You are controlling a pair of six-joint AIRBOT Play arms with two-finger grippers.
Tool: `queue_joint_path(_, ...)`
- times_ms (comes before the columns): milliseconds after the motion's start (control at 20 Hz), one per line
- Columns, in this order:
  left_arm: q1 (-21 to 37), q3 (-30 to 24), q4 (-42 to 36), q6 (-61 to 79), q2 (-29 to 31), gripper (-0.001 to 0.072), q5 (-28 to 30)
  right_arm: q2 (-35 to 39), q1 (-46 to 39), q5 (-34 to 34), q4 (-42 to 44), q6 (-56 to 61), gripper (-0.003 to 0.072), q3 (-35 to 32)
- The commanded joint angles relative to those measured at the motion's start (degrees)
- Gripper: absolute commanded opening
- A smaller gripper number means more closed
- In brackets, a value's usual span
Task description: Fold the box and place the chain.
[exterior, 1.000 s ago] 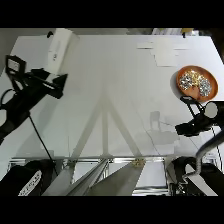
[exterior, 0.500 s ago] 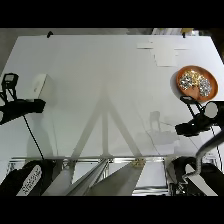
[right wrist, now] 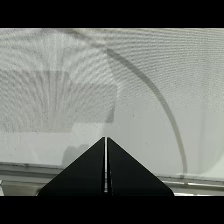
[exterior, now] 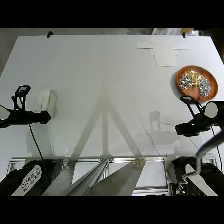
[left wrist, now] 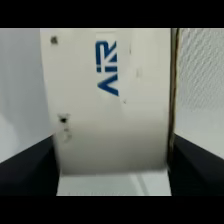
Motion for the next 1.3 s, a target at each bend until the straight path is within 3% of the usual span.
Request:
queue_joint_path(0, 0.07, -0.02, 0.42, -0.22, -0.31, 0.0696, -1.75, 0.04, -0.04, 0.00, 0.04, 0.00, 0.0016, -0.02)
queue_joint_path(200, -0.20, -0.02, 0.63, -0.22, 4.33, 0.0695, -1.95, 0.04, -0.04, 0.00, 0.04, 0.00, 0.0016, -0.02)
queue_joint_path(400, -2.64, -0.02, 1.64, -0.20, 17.97, 0.0693, -2.75, 0.04, -0.04, 0.00, 0.04, 0.00, 0.0016, -0.02)
queue_joint_path(550, -4.31, -0.02, 1.60, -0.28, 28.24, 0.0692, -6.99, 0.04, -0.04, 0.00, 0.04, 0.00, 0.0016, -0.02)
queue_joint_path(700, -5.25, -0.02, 1.42, -1.11, 34.38, 0.0691, -12.98, 0.04, -0.04, 0.00, 0.04, 0.00, 0.0016, -0.02)
queue_joint_path(900, -7.74, -0.02, 1.42, -2.80, 38.12, 0.0691, -16.00, 0.04, -0.04, 0.00, 0.04, 0.00, 0.0016, -0.02)
queue_joint_path(1250, -11.30, -0.02, 1.01, -5.25, 38.21, 0.0691, -15.43, 0.04, -0.04, 0.00, 0.04, 0.00, 0.0016, -0.02)
